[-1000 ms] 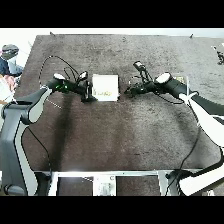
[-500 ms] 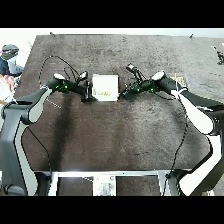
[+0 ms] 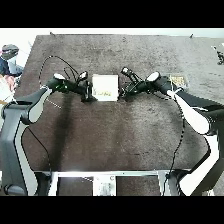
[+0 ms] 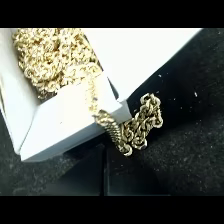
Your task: Fold the box and place the chain.
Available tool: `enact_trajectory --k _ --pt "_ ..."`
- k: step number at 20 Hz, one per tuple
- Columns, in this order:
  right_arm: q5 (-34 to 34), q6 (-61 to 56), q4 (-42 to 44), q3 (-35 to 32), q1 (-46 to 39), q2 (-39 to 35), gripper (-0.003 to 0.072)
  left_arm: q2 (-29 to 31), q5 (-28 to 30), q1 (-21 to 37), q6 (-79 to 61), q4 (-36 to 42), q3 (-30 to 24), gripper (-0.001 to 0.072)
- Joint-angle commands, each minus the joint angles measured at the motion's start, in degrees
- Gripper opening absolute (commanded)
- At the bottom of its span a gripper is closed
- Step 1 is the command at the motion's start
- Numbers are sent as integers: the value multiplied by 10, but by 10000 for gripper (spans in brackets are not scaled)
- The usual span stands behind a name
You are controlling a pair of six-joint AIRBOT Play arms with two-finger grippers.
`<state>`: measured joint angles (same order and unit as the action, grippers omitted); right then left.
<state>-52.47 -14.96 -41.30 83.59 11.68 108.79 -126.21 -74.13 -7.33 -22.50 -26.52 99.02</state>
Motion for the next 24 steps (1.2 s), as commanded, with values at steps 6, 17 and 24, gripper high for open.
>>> enact_trajectory --k 6,17,24 --pt "-28 -29 -18 1 -2 -100 7 0 0 0 0 0 0 519" --pt "30 57 -62 1 -3 -18 358 0 0 0 0 0 0 519" --pt "25 150 -3 1 -1 3 358 0 0 0 0 0 0 519"
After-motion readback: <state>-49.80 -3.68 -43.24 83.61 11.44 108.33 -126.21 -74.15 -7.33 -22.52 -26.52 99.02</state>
